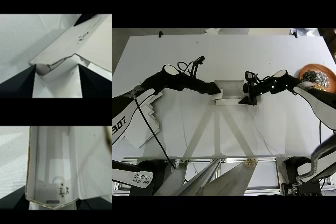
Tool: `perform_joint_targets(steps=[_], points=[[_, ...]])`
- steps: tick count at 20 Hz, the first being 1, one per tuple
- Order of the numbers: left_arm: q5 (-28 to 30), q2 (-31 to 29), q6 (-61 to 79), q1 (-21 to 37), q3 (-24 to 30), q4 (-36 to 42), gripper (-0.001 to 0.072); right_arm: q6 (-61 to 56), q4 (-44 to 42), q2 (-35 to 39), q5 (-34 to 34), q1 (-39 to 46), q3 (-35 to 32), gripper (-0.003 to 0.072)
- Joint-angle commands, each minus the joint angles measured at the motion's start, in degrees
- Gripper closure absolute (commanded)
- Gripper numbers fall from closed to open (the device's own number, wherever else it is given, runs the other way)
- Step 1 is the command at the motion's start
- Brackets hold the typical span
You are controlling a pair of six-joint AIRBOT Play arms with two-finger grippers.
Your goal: Fold the box and place the chain.
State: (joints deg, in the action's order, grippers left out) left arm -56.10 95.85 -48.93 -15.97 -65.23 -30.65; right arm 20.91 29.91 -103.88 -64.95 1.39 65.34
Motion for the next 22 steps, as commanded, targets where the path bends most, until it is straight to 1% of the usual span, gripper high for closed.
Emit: perform_joint_targets(steps=[1,3,7,10,11,14,16,17,19,22], points=[[2.05,0.04,-1.22,-0.74,0.0,-1.4,0.0148,-0.02,-0.02,0.02,0.0,0.0,0.02,0.0146],[3.37,0.04,-1.27,-1.73,0.0,-4.11,0.0148,-0.02,-0.02,0.02,0.0,0.0,0.02,0.0146],[4.22,0.02,-2.62,-2.75,0.0,-3.63,0.0148,-0.02,-0.02,0.02,0.0,0.0,0.02,0.0146],[3.8,-0.52,-2.86,-2.05,0.0,-3.93,0.0141,-0.02,-0.02,0.02,0.0,0.0,0.02,0.0146],[3.32,-0.9,-3.26,-1.64,0.0,-3.98,0.0123,-0.02,-0.02,0.02,0.0,0.0,0.02,0.0146],[2.12,-2.14,-4.52,-0.24,0.0,-4.83,0.0122,-0.02,-0.02,0.02,0.0,0.0,0.02,0.0146],[2.1,-2.95,-4.92,0.33,0.0,-7.76,0.0108,-0.02,-0.02,0.02,0.0,0.0,0.02,0.0146],[2.08,-3.15,-6.78,0.35,0.0,-9.97,0.0063,-0.02,-0.02,0.02,0.0,0.0,0.02,0.0146],[1.2,-3.15,-10.54,0.26,0.0,-13.94,0.0062,-0.02,-0.02,0.02,0.0,0.0,0.02,0.0146],[-0.94,-3.15,-11.8,0.22,0.0,-15.23,0.0062,-0.02,-0.02,0.02,0.0,0.0,0.02,0.0146]])
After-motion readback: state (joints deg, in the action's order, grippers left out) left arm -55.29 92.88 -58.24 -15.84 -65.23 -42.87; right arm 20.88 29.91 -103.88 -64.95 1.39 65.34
